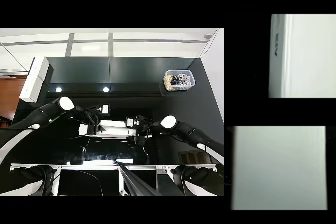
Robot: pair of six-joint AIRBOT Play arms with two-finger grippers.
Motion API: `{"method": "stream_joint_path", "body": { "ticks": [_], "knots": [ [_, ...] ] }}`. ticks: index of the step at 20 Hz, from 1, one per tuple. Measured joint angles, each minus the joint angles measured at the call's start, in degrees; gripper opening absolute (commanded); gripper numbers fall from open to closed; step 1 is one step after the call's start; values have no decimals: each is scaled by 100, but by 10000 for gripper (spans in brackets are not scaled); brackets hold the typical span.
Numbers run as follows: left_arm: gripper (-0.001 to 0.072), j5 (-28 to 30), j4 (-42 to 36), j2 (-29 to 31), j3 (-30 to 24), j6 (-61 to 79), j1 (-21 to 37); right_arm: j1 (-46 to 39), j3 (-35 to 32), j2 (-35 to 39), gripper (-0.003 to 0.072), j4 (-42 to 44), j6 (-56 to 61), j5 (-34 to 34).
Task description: Fold the box and place the chain.
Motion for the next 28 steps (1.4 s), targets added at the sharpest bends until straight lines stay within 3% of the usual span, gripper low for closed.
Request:
{"method": "stream_joint_path", "body": {
  "ticks": [4,5,6,7,11,13,15,21,24,28],
  "knots": [
    [476,-299,1495,610,11,-1283,166,0,2,68,467,-72,61,50],
    [392,-446,1821,778,11,-1572,208,0,7,98,468,-63,85,52],
    [147,-562,2070,920,11,-1832,245,0,7,114,467,-63,105,66],
    [26,-678,2262,1073,11,-2129,289,0,7,131,468,-66,118,68],
    [26,-1471,2288,1541,11,-2924,393,0,7,157,470,-61,144,61],
    [26,-1963,1580,1641,-52,-3042,393,0,7,162,470,-59,146,55],
    [26,-2000,708,1676,-203,-2970,358,0,7,166,470,-52,151,52],
    [28,44,-1285,1405,-678,-2236,319,0,7,166,471,-55,164,63],
    [27,636,-1943,1067,-739,-1805,308,0,7,166,471,-55,168,63],
    [27,1062,-2251,647,-767,-1364,238,0,7,166,471,-55,166,68]
  ]
}}
